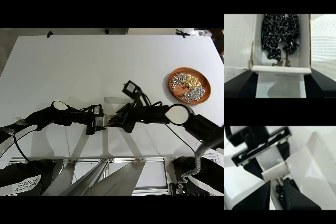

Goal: Fold the box and place the chain.

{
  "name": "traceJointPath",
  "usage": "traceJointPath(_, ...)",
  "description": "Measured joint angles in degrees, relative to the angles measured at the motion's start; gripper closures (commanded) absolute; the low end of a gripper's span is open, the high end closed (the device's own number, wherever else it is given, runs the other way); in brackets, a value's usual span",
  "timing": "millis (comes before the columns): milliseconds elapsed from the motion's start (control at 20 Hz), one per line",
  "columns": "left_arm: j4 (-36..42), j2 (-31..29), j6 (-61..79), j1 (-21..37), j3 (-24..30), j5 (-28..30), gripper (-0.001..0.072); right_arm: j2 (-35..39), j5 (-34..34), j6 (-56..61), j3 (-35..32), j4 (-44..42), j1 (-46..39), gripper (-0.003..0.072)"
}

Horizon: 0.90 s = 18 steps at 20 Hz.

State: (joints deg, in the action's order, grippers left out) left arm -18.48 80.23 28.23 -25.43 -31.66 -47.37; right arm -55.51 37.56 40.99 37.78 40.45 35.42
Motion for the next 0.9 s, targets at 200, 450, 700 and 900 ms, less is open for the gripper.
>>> traceJointPath(200, 0.0, 0.0, 0.0, 0.0, 0.0, 0.0, 0.0440, 3.8, 7.0, 4.5, 0.4, 4.4, -6.4, 0.0509)
traceJointPath(450, 0.0, 0.0, 0.0, 0.0, 0.0, 0.0, 0.0440, 5.2, 16.5, 12.2, 0.5, 17.0, -12.0, 0.0493)
traceJointPath(700, 0.0, 0.0, 0.0, 0.0, 0.0, 0.0, 0.0440, 5.5, 20.3, 15.0, 0.5, 24.9, -16.0, 0.0489)
traceJointPath(900, 0.0, 0.0, 0.0, 0.0, 0.0, 0.0, 0.0440, 5.2, 21.3, 4.7, 0.4, 27.3, -18.3, 0.0491)
